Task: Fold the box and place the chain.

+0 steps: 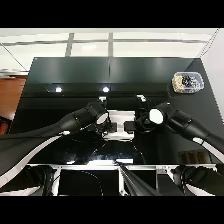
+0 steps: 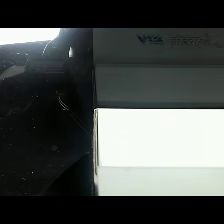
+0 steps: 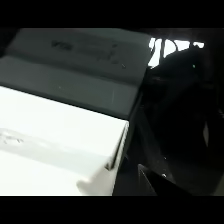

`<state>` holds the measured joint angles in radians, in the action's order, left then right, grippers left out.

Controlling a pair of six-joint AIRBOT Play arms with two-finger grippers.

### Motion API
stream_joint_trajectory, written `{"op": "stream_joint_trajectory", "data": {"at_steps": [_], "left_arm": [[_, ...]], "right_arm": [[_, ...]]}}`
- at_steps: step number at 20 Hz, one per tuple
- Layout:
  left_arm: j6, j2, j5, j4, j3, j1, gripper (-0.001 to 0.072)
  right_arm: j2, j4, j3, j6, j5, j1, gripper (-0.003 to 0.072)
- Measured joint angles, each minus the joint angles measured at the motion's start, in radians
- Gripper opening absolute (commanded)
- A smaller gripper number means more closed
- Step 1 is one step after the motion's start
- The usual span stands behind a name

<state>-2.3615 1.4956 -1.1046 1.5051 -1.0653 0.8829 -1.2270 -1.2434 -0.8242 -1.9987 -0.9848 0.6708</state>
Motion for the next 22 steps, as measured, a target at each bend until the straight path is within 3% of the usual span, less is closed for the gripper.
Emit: {"op": "stream_joint_trajectory", "data": {"at_steps": [2, 13, 14, 20, 21, 22], "left_arm": [[0.000, 0.000, 0.000, 0.000, 0.000, 0.000, 0.0030], [0.002, 0.000, 0.000, 0.000, 0.000, 0.000, 0.0030], [0.002, 0.000, 0.000, 0.000, 0.000, 0.000, 0.0029], [0.001, 0.000, 0.002, -0.001, 0.000, 0.000, 0.0030], [0.001, 0.000, 0.002, -0.001, 0.000, 0.000, 0.0030], [0.001, 0.000, 0.002, -0.001, 0.000, 0.000, 0.0029]], "right_arm": [[-0.026, -0.048, -0.029, -0.060, -0.017, 0.023, 0.0373], [-0.116, -0.160, -0.088, -0.267, -0.124, 0.079, 0.0370], [-0.121, -0.161, -0.092, -0.272, -0.127, 0.080, 0.0271], [-0.144, -0.163, -0.103, -0.290, -0.135, 0.085, 0.0242], [-0.149, -0.163, -0.104, -0.292, -0.135, 0.085, 0.0221], [-0.152, -0.163, -0.104, -0.293, -0.136, 0.085, 0.0125]]}}
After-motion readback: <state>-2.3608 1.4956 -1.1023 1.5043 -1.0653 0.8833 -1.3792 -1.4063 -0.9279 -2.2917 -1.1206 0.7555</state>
